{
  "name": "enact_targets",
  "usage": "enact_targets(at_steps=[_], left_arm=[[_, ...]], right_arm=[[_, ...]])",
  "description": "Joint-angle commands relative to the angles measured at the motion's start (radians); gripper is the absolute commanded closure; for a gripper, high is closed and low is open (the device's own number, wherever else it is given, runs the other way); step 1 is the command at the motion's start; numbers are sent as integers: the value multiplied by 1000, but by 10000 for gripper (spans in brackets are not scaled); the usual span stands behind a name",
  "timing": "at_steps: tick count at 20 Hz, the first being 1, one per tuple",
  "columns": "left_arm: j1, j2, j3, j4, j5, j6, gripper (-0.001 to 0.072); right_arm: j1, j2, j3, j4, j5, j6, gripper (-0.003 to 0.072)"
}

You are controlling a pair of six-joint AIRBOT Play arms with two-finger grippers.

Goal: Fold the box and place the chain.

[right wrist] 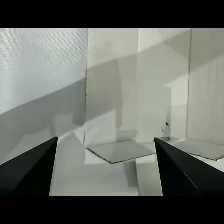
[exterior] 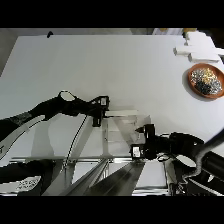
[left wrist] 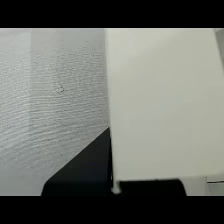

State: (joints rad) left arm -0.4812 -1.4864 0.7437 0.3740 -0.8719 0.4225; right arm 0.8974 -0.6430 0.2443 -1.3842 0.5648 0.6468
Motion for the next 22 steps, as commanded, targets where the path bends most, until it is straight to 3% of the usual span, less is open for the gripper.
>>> enact_targets(at_steps=[1,5,11,15,22], left_arm=[[0,-1,0,0,0,0,698],[0,-1,0,0,0,0,698],[0,-1,0,0,0,0,698],[0,-1,0,0,0,0,698],[0,-1,0,0,0,0,698]], right_arm=[[1,-84,-11,-4,-121,3,17],[-4,-113,-2,-47,-154,3,16],[-150,-113,93,-32,3,2,16],[-218,-113,102,48,-4,-21,16],[-349,-119,102,309,-3,-279,11]])
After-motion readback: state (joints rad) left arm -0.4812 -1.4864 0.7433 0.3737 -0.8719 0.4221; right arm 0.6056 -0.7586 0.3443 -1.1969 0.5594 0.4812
